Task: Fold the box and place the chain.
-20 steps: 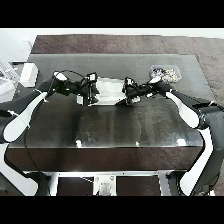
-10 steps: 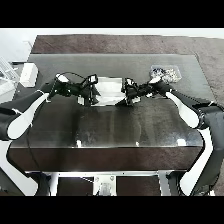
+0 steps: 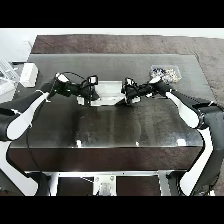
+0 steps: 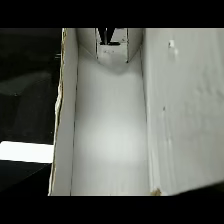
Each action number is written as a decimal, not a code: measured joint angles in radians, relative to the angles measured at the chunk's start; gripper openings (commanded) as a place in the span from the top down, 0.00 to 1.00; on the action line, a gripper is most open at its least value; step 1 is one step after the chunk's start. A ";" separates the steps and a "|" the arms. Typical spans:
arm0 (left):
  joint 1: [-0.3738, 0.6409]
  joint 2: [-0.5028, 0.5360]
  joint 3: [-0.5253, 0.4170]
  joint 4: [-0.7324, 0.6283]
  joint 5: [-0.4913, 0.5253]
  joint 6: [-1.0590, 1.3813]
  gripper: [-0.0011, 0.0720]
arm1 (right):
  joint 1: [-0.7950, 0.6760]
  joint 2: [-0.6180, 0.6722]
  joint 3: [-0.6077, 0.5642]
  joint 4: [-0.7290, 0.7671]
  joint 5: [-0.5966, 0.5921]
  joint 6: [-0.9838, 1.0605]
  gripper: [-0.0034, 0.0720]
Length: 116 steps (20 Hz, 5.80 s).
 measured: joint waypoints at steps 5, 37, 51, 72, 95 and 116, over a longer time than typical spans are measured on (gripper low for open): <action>0.066 0.028 0.000 0.024 -0.037 0.016 0.96 | 0.000 0.000 0.000 -0.001 0.000 0.000 0.30; 0.322 0.217 -0.029 0.140 -0.111 -1.257 0.96 | 0.000 0.000 0.000 -0.002 0.000 0.000 0.30; 0.319 0.283 -0.377 0.015 0.039 -1.418 0.96 | 0.000 0.000 0.000 -0.002 0.000 -0.001 0.30; 0.163 0.194 -0.337 -0.175 0.174 -1.337 0.71 | 0.000 0.000 0.000 -0.002 0.000 -0.001 0.30; 0.114 0.194 -0.299 -0.285 0.120 -1.309 0.31 | 0.000 0.000 0.000 -0.002 0.000 -0.001 0.30; -0.019 0.194 -0.205 -0.035 0.207 -1.558 0.31 | 0.000 0.000 0.000 -0.002 0.000 -0.001 0.30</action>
